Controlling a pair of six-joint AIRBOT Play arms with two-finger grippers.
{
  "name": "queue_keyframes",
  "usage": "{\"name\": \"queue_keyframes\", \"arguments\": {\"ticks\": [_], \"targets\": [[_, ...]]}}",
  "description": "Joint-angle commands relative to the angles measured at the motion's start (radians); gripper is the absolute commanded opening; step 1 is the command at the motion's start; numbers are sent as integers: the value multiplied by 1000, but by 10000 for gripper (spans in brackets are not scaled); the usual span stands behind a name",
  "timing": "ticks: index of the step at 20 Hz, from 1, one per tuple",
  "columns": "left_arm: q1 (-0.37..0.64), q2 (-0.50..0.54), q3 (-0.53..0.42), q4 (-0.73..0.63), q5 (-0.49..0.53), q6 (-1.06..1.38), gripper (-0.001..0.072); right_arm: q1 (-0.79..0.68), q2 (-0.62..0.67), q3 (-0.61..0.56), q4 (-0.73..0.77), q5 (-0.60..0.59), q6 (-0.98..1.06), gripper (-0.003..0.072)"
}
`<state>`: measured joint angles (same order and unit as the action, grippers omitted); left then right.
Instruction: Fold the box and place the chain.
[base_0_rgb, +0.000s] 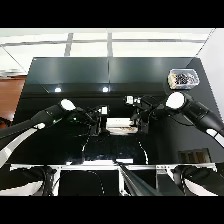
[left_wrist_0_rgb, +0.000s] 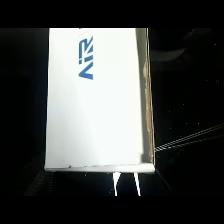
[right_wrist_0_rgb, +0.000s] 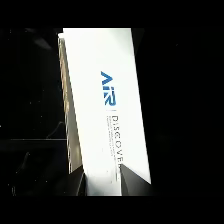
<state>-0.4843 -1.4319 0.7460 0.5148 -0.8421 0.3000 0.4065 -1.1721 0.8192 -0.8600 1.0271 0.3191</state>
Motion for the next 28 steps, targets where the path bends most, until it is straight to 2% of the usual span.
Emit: {"name": "queue_keyframes", "arguments": {"ticks": [1,12,15,16,17,24,28], "targets": [[-1,0,0,0,0,-1,404,0,9,5,-13,11,16,192],[-1,0,0,0,1,-1,404,1,8,-17,-13,15,25,194],[-1,1,0,0,1,-1,404,1,8,-17,-13,16,25,214],[-1,1,0,0,1,-1,404,1,8,-17,-12,16,25,292],[-1,1,0,0,1,-1,404,1,8,-17,-13,16,25,328],[-1,1,0,0,1,-1,404,1,8,-17,-13,39,25,325],[-1,1,0,0,1,-1,404,47,8,-28,-64,23,34,325]]}}
